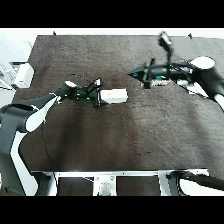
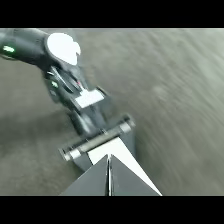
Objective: Fold the box and place the chain.
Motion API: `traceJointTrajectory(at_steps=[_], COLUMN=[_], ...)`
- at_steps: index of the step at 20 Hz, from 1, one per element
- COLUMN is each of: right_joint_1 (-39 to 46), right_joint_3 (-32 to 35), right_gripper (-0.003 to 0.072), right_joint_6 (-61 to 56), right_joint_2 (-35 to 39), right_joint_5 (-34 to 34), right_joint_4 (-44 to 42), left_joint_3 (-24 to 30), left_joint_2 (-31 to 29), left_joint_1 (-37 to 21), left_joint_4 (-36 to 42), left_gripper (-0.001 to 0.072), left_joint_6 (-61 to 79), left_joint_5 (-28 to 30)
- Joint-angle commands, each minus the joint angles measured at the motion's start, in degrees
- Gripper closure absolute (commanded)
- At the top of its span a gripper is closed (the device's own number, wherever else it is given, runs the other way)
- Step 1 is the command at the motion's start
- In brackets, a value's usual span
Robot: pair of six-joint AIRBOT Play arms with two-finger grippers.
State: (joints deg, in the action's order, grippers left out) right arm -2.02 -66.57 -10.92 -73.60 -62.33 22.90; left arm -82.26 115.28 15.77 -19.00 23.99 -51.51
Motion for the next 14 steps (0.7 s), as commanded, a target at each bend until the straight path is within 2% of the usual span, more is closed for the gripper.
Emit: traceJointTrajectory(at_steps=[1,4,6,7,8,11,14], right_joint_1=[6.2,10.0,10.8,10.6,10.6,10.6,10.7], right_joint_3=[16.3,26.9,30.0,30.2,30.1,30.1,30.1], right_gripper=[0.0678,0.0678,0.0677,0.0677,0.0677,0.0677,0.0677], right_joint_6=[-1.8,-0.6,-0.4,-0.4,0.1,2.1,2.1], right_joint_2=[12.0,16.1,16.5,16.5,16.5,16.5,16.5], right_joint_5=[5.9,6.6,7.7,8.7,9.3,9.2,9.2], right_joint_4=[0.2,0.2,0.1,-0.1,-1.3,-3.8,-3.8], left_joint_3=[0.0,0.0,0.0,-0.1,-0.2,-0.4,-0.4], left_joint_2=[0.0,0.0,-0.1,-0.2,-0.8,-5.3,-13.4], left_joint_1=[-0.1,-0.1,-0.1,-0.1,-0.3,-1.6,-5.6], left_joint_4=[0.2,0.2,0.2,0.3,0.2,1.9,1.8], left_gripper=[0.024,0.024,0.0242,0.0493,0.0689,0.0691,0.0692], left_joint_6=[0.0,0.0,0.0,-0.3,-0.4,-5.7,-10.0], left_joint_5=[-0.1,-0.2,-0.8,-0.9,-1.3,-0.8,2.3])
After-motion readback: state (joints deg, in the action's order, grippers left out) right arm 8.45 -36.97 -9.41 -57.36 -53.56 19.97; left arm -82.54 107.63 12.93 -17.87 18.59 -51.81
